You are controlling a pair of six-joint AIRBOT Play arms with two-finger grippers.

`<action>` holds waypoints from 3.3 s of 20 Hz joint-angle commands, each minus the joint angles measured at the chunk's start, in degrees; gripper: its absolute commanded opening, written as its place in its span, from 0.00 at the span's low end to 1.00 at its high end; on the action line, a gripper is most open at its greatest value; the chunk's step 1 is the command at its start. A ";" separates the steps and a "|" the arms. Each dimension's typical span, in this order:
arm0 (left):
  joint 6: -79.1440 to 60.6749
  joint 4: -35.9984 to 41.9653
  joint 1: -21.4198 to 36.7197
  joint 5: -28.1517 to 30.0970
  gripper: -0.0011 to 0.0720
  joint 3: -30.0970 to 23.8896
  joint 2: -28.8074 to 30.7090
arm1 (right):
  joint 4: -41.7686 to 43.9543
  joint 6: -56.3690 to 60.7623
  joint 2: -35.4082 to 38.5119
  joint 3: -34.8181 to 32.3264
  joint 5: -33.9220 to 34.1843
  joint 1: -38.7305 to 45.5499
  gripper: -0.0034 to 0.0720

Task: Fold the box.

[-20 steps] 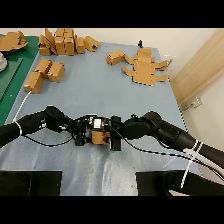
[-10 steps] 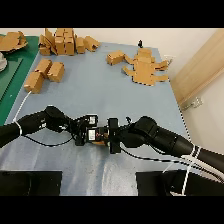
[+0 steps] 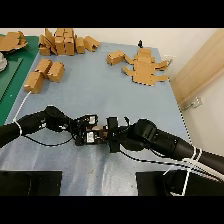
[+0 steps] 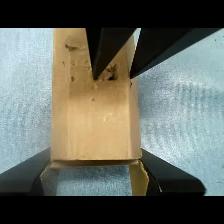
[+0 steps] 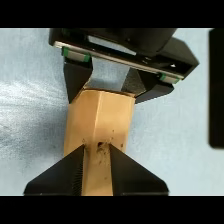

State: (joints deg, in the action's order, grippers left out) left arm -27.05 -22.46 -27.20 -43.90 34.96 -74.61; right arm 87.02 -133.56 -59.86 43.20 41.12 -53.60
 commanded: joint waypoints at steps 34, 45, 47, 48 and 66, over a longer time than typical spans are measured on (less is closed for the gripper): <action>-0.04 -0.02 0.04 -0.04 0.53 0.04 -0.04 | 2.91 8.11 2.82 0.07 3.74 -0.42 0.39; -0.04 -0.02 0.04 -0.07 0.53 0.04 -0.04 | 28.13 59.17 16.46 -7.78 1.31 6.32 0.04; -0.04 -0.02 0.04 -0.07 0.53 0.04 -0.04 | 38.84 59.12 16.31 -13.27 -6.47 10.45 0.04; -0.04 -0.02 0.04 -0.07 0.53 0.04 -0.04 | 44.26 58.29 15.96 -16.26 -11.13 11.85 0.04; -0.04 -0.02 0.04 -0.09 0.53 0.04 -0.04 | 58.62 58.10 8.79 -21.86 -29.11 7.10 0.04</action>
State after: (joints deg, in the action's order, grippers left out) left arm -27.09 -22.48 -27.20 -43.97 34.96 -74.61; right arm 146.69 -75.48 -50.72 21.47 12.56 -45.93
